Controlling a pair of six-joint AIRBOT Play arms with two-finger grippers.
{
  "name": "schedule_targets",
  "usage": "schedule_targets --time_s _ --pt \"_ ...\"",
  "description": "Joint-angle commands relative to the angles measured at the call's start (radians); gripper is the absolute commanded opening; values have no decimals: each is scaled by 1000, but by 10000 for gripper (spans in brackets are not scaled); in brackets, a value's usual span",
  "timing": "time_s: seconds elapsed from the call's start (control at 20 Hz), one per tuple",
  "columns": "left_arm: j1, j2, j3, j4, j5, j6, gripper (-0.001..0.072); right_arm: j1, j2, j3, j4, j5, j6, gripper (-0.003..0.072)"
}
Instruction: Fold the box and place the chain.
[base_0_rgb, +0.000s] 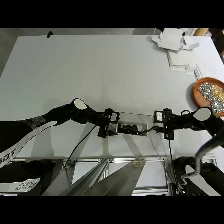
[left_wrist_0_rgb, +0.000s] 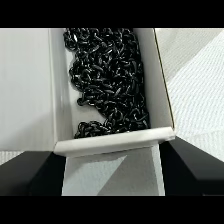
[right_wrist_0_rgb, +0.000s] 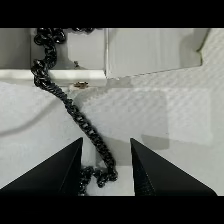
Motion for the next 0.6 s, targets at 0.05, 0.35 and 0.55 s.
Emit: schedule_targets --time_s 0.05,0.35,0.55 --pt "1 1 1 0 0 0 272 1 -1 -3 4 -2 -1 336" --pt "1 1 1 0 0 0 272 2 -2 -11 4 -23 -2 335" --pt "1 1 1 0 0 0 272 1 -5 -56 3 -101 -35 333"
